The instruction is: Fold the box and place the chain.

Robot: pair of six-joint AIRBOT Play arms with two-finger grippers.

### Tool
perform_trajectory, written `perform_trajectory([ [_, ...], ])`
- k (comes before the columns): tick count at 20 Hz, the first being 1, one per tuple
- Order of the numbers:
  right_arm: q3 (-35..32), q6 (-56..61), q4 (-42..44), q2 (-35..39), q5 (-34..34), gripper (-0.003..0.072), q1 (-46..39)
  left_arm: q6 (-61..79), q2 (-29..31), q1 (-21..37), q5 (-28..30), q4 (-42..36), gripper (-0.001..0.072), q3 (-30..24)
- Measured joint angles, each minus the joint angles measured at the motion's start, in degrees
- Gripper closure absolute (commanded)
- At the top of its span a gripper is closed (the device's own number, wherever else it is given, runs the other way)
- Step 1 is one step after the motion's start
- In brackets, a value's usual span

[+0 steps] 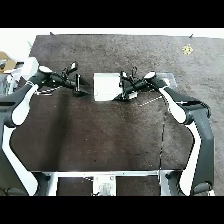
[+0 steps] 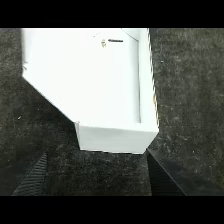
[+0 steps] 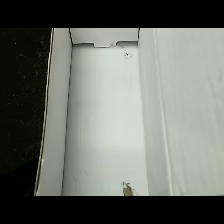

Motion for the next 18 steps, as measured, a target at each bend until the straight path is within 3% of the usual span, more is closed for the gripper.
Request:
perform_trajectory([
  [9, 0.0, 0.0, 0.0, 0.0, 0.0, 0.0249, 0.0, 4.4, -4.2, -1.1, -1.7, -3.0, -0.0006, -0.1],
  [18, 0.0, 0.0, 0.0, 0.0, 0.0, 0.0250, -0.1, 6.3, -4.9, -3.0, 0.9, -3.3, -0.0006, -0.1],
])
